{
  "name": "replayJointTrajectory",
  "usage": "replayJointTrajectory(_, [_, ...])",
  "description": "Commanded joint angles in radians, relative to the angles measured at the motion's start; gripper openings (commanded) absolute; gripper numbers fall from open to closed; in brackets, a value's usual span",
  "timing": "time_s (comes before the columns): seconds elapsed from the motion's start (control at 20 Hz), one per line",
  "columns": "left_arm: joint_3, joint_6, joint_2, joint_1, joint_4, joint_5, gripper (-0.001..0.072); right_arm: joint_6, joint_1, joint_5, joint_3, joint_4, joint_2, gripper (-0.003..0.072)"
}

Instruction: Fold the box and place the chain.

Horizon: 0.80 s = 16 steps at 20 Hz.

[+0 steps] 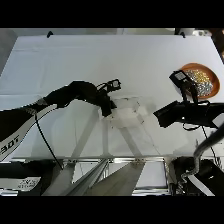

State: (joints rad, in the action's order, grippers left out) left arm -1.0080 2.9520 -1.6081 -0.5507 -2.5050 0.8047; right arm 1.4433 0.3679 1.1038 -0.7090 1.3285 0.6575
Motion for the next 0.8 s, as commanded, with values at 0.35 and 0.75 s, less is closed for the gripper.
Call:
replayJointTrajectory(0.35, [0.000,0.000,-0.065,-0.077,-0.014,-0.031,0.0009,0.000,0.000,-0.051,0.000,0.000,0.000,0.0337])
replayJointTrajectory(0.75, [0.000,0.000,-0.053,-0.085,0.021,-0.057,0.0006,0.000,0.000,-0.051,0.000,0.000,0.000,0.0337])
